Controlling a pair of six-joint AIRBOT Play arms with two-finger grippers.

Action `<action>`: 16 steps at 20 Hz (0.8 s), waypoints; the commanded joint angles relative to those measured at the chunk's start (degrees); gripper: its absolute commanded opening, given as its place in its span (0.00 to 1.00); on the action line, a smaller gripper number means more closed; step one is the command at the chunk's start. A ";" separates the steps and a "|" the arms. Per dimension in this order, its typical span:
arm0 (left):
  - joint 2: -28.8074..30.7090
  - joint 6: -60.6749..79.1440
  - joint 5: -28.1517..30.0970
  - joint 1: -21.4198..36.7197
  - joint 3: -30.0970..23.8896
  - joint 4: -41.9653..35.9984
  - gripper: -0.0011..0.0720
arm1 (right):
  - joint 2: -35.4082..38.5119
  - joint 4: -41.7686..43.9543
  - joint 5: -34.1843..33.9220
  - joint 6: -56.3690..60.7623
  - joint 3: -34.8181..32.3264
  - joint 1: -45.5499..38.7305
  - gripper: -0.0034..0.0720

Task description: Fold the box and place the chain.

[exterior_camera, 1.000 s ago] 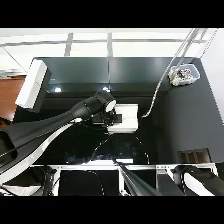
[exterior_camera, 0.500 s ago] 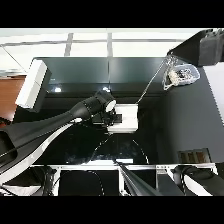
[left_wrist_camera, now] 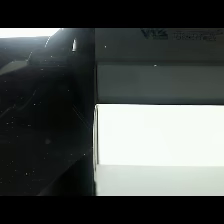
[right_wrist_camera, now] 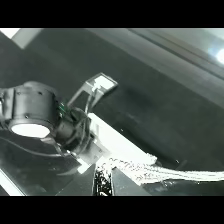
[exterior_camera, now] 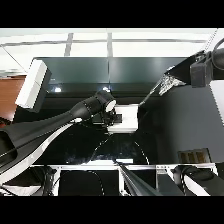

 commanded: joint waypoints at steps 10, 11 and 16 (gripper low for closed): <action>-0.02 0.00 0.15 0.04 0.04 0.22 0.06 | 1.05 18.75 -5.70 -3.06 -19.34 0.07 0.06; -0.02 0.00 0.11 0.04 0.04 0.24 0.06 | 0.98 22.43 -7.98 -4.24 -22.51 0.11 0.06; -0.02 0.00 0.09 0.04 0.04 0.26 0.06 | 0.90 24.41 -17.53 -4.87 -34.91 3.28 0.07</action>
